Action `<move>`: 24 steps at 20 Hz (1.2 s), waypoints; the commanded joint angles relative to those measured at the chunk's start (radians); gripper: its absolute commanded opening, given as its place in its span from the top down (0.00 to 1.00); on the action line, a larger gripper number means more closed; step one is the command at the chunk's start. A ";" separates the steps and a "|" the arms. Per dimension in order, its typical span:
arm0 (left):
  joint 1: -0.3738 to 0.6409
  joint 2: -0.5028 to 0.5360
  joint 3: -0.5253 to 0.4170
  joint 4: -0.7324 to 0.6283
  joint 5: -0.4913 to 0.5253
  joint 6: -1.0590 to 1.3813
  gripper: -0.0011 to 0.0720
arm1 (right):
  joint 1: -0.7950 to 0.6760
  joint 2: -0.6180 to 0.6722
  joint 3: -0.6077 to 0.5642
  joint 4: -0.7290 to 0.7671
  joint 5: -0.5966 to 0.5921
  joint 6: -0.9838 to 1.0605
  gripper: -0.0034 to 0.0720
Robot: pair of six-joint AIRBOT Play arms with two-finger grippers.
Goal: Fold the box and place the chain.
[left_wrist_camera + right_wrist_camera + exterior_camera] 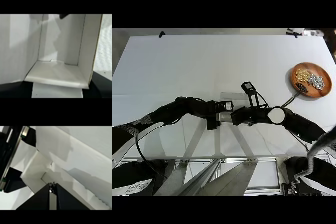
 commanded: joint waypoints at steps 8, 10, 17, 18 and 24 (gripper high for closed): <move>0.000 0.001 0.000 0.000 0.000 0.000 0.44 | 0.026 -0.021 0.010 0.005 0.013 0.019 0.65; 0.000 0.001 0.000 0.000 0.000 0.000 0.44 | 0.026 -0.013 0.010 -0.002 0.021 0.019 0.65; 0.000 0.001 0.000 0.000 0.000 0.000 0.44 | -0.183 0.203 0.010 -0.169 0.277 0.089 0.65; 0.000 0.001 0.000 0.000 0.000 0.000 0.44 | -0.234 0.254 0.010 -0.216 0.336 0.114 0.65; 0.000 0.001 0.000 0.000 0.000 0.000 0.44 | -0.571 0.425 0.010 -0.708 0.484 0.470 0.33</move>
